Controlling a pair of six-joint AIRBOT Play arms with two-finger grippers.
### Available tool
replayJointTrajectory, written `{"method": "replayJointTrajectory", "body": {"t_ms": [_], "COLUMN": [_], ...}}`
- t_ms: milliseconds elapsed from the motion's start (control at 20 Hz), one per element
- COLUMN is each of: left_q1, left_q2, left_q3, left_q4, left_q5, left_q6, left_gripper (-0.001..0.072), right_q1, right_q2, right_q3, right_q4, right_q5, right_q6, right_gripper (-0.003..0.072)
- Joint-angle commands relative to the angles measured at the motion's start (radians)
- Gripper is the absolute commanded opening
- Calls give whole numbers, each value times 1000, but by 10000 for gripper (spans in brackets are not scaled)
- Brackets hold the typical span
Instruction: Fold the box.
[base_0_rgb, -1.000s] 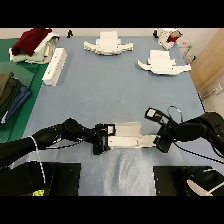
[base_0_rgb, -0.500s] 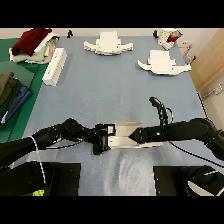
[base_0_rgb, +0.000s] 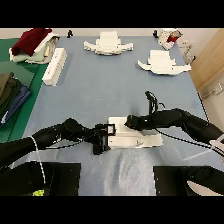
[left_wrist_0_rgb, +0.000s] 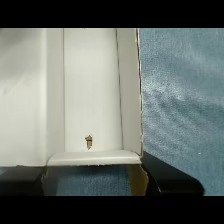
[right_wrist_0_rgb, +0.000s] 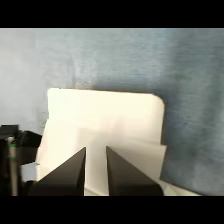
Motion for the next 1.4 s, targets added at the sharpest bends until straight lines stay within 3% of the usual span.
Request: {"method": "replayJointTrajectory", "body": {"t_ms": [0,400,650,900,1050,1100,1200,1250,1350], "left_q1": [1,1,1,1,1,1,1,1,1], "left_q2": [0,0,0,0,0,0,0,0,0], "left_q3": [1,1,1,1,1,1,1,1,1], "left_q4": [0,1,0,0,0,1,0,0,1], "left_q5": [1,1,1,1,1,1,1,1,1], "left_q6": [2,2,2,2,2,2,2,2,2], "left_gripper": [478,478,478,478,478,478,478,478,478], "right_q1": [-3,-4,-6,-5,4,8,8,8,8], "right_q2": [-79,-61,84,316,406,418,414,407,366], "right_q3": [5,5,5,3,2,2,-1,-6,-16], "right_q4": [-4,-17,-137,-332,-332,-346,-427,-460,-484], "right_q5": [20,20,-6,-232,-470,-542,-587,-569,-500], "right_q6": [-55,-109,-124,-164,-420,-508,-578,-628,-746], "right_gripper": [190,190,190,190,202,256,515,568,587]}}
